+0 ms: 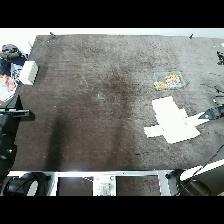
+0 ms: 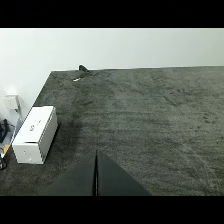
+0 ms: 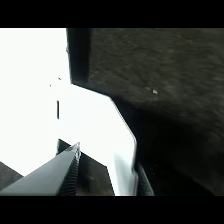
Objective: Fold the box and place the chain.
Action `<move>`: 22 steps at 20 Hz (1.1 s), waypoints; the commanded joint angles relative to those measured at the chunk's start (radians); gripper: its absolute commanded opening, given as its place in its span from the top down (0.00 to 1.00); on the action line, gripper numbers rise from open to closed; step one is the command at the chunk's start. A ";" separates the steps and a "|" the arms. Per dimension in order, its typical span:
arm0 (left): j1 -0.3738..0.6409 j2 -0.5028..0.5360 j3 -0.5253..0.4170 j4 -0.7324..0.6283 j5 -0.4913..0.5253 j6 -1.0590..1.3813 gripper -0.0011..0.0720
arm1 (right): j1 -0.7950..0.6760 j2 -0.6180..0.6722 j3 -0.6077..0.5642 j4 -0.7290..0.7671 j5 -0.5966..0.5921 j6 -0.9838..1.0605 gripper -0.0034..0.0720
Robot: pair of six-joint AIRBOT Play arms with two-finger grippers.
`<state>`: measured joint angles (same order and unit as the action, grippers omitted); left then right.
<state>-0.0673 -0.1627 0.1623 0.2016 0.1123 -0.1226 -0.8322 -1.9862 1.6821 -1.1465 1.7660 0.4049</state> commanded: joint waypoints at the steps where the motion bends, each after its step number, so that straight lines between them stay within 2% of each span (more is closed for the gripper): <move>1: 0.000 0.000 0.000 0.000 0.000 0.000 0.97 | 0.040 -0.003 -0.037 -0.013 0.024 -0.006 0.48; 3: 0.000 0.000 0.000 0.000 0.000 0.000 0.97 | 0.060 -0.003 -0.052 -0.008 0.042 -0.006 0.53; 4: 0.000 0.000 0.000 0.000 0.000 0.000 0.97 | 0.060 0.001 -0.056 0.002 0.042 -0.005 0.72; 5: 0.000 0.000 0.000 0.000 0.000 0.000 0.97 | 0.060 0.005 -0.056 0.010 0.043 0.002 0.76; 6: 0.000 0.000 0.000 0.000 0.000 0.000 0.97 | 0.060 0.011 -0.056 0.018 0.044 0.018 0.89; 7: 0.000 0.000 0.000 0.000 0.000 0.000 0.97 | 0.060 0.017 -0.057 0.033 0.044 0.019 0.92; 11: 0.000 0.000 0.000 0.000 0.000 0.000 0.97 | 0.059 0.065 -0.142 0.152 0.043 0.018 0.94; 17: 0.000 0.000 0.000 0.000 0.000 0.000 0.97 | 0.077 0.177 -0.478 0.488 0.019 0.017 0.94; 19: 0.000 0.000 0.000 0.000 0.000 0.000 0.97 | 0.126 0.224 -0.599 0.552 -0.055 0.018 0.94; 22: 0.000 0.000 0.000 0.000 0.000 0.000 0.97 | 0.274 0.283 -0.748 0.658 -0.199 0.018 0.94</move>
<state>-0.0673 -0.1627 0.1623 0.2020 0.1123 -0.1226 -0.6575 -1.7550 1.0714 -0.6228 1.6932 0.4221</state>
